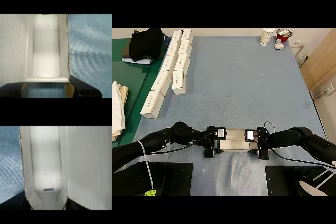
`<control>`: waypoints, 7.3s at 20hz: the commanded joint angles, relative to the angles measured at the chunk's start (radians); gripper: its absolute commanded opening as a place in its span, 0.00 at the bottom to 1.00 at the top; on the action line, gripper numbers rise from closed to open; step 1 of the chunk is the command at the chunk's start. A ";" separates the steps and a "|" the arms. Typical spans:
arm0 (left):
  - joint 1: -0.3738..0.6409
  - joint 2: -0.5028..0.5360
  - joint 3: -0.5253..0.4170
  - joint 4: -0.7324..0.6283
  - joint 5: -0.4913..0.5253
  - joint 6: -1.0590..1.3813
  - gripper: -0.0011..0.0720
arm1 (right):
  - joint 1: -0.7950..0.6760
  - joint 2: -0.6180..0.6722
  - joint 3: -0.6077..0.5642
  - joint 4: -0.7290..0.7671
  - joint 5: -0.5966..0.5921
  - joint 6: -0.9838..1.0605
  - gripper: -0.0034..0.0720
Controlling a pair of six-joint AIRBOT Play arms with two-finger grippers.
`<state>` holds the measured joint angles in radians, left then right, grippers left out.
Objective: Fold the box.
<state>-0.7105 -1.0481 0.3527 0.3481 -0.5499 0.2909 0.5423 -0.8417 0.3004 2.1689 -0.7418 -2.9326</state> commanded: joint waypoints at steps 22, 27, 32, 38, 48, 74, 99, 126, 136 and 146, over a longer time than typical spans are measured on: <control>0.000 0.000 0.001 0.000 0.000 0.000 0.66 | 0.002 0.208 0.200 -0.167 -0.368 1.612 0.29; 0.000 0.000 0.001 0.000 0.000 0.000 0.66 | 0.124 0.023 0.205 0.199 -0.151 1.597 0.10; 0.000 0.000 0.001 0.000 0.000 0.000 0.66 | 0.143 -0.043 0.315 0.074 0.018 1.598 0.10; 0.000 0.000 0.001 0.000 0.000 0.000 0.66 | 0.102 -0.151 0.320 -0.121 0.076 1.643 0.10; 0.000 0.000 0.001 0.000 0.000 0.000 0.66 | 0.114 -0.283 0.326 -0.145 0.053 1.635 0.10; 0.000 0.000 0.001 0.000 0.000 0.000 0.66 | 0.194 0.347 0.047 -0.535 -0.274 0.761 0.74; 0.000 0.000 0.001 0.000 0.000 0.000 0.66 | 0.195 0.138 0.062 -0.282 -0.038 0.444 0.26; 0.000 0.000 0.001 0.000 0.000 0.000 0.66 | -0.267 0.116 0.255 -0.796 -0.571 1.635 0.05; 0.000 0.000 0.001 0.000 0.000 0.000 0.66 | -0.639 0.049 0.057 -0.171 -0.485 1.457 0.05; 0.000 0.000 0.001 0.000 0.000 0.000 0.66 | -0.637 0.056 0.022 0.057 -0.534 1.316 0.05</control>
<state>-0.7109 -1.0489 0.3527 0.3481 -0.5503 0.2913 -0.0933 -0.7876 0.3264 2.1693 -1.2579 -1.5761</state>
